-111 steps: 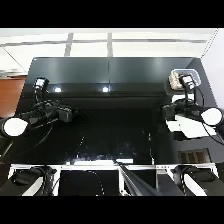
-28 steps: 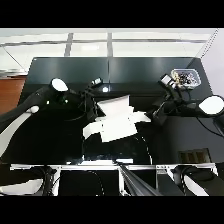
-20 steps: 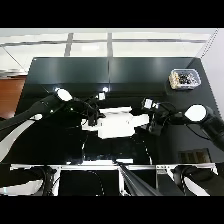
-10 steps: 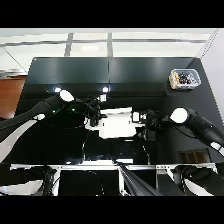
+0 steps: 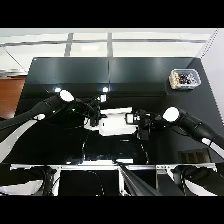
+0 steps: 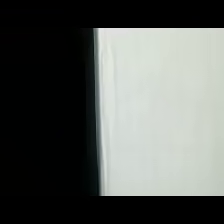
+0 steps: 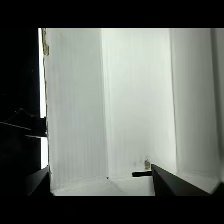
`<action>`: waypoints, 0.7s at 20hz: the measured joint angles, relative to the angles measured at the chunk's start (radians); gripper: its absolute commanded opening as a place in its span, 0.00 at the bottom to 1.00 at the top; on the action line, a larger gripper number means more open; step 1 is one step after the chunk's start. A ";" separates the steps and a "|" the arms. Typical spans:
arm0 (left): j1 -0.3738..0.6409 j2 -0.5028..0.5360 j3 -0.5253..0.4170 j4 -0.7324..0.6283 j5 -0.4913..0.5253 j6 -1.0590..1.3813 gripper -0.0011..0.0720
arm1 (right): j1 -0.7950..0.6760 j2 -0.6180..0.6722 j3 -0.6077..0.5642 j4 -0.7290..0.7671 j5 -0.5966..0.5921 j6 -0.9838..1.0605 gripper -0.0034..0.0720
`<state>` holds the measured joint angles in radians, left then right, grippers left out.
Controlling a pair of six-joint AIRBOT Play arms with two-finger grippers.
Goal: Fold the box and place the chain.
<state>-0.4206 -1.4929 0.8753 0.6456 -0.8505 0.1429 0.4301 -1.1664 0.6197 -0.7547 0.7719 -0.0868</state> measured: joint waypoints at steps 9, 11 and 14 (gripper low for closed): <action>0.000 -0.001 0.000 0.001 -0.024 -0.002 0.05 | -0.079 0.006 0.049 0.109 -0.014 -0.061 0.99; 0.000 -0.001 0.000 0.001 -0.027 -0.002 0.05 | -0.103 0.006 0.050 0.132 -0.015 -0.067 0.99; 0.000 -0.001 0.000 0.002 -0.037 0.001 0.05 | -0.126 0.000 0.051 0.148 -0.015 -0.082 0.99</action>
